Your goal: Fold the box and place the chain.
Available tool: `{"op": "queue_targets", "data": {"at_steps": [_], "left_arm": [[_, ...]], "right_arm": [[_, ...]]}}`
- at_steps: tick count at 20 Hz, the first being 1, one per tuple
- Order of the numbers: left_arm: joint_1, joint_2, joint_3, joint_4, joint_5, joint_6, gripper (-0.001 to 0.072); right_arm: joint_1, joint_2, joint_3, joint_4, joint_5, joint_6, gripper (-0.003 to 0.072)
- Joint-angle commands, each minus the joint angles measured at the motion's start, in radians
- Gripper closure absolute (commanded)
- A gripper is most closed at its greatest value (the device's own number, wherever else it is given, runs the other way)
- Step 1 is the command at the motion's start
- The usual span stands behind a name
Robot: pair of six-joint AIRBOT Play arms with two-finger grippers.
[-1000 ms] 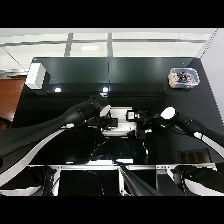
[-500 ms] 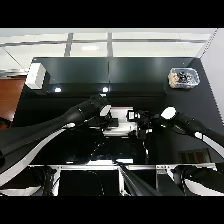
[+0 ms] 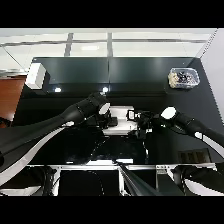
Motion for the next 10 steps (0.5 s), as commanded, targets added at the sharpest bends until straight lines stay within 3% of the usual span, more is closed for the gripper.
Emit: {"op": "queue_targets", "data": {"at_steps": [1,10], "left_arm": [[0.004,0.0,0.002,-0.002,0.01,0.0,0.0688],[0.004,0.0,0.002,-0.003,0.006,0.0,0.0686]], "right_arm": [[0.0,-0.001,0.0,0.002,0.0,-0.001,0.0641],[0.0,-0.001,0.0,0.01,-0.019,0.0,0.0641]]}}
